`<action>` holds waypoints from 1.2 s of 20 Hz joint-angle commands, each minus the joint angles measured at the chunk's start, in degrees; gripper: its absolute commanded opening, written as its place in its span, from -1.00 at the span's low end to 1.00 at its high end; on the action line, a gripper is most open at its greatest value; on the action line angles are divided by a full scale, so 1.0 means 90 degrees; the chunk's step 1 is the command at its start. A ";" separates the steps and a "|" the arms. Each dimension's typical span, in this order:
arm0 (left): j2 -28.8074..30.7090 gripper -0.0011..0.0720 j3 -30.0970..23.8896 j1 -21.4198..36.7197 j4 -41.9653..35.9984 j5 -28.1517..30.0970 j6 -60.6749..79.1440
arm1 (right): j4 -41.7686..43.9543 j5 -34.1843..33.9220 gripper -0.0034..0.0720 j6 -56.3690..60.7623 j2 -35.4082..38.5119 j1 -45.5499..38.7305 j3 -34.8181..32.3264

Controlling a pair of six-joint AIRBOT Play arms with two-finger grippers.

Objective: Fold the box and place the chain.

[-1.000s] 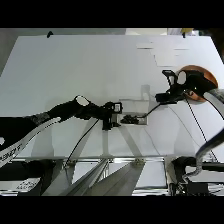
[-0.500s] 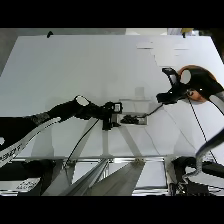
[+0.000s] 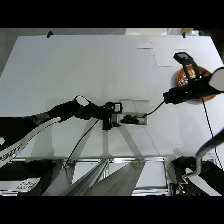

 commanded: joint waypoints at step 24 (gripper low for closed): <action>0.0005 -0.51 0.0002 0.0002 0.0005 0.0002 0.0002 | 0.1817 -0.1588 -0.59 -0.0639 -0.0697 0.1894 -0.0908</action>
